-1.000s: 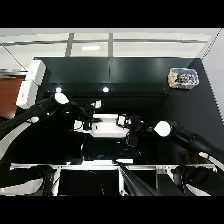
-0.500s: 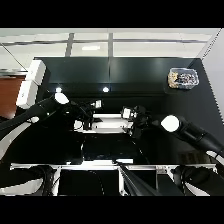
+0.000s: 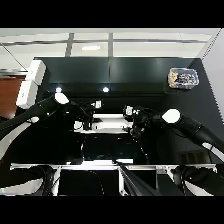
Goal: Fold the box and place the chain.
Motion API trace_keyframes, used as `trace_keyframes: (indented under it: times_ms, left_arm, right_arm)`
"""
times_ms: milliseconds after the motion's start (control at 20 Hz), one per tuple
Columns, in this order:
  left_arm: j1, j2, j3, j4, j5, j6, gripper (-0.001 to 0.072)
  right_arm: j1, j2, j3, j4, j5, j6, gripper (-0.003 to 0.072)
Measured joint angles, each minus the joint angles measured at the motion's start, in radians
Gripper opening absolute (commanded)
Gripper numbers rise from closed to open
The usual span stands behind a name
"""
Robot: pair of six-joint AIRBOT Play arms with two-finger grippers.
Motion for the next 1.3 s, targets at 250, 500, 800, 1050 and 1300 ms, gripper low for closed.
trace_keyframes:
  times_ms: [250, 500, 800, 1050, 1300]
  left_arm:
    - [0.0, 0.0, 0.001, 0.0, 0.0, 0.0, 0.003]
    - [0.0, 0.0, 0.001, -0.001, 0.001, -0.002, 0.003]
    - [0.0, 0.0, 0.001, -0.001, 0.002, -0.006, 0.003]
    - [0.0, 0.0, 0.001, -0.001, 0.002, -0.007, 0.003]
    - [0.0, 0.0, 0.001, -0.001, 0.002, -0.01, 0.003]
  right_arm:
    - [-0.005, -0.069, 0.0, 0.055, 0.026, -0.117, 0.07]
    - [-0.006, -0.112, 0.0, 0.068, 0.029, -0.163, 0.07]
    - [-0.006, -0.15, 0.0, 0.068, 0.032, -0.177, 0.07]
    - [-0.005, -0.157, 0.0, 0.066, 0.029, -0.177, 0.07]
    - [-0.003, -0.163, 0.006, 0.06, 0.016, -0.161, 0.07]
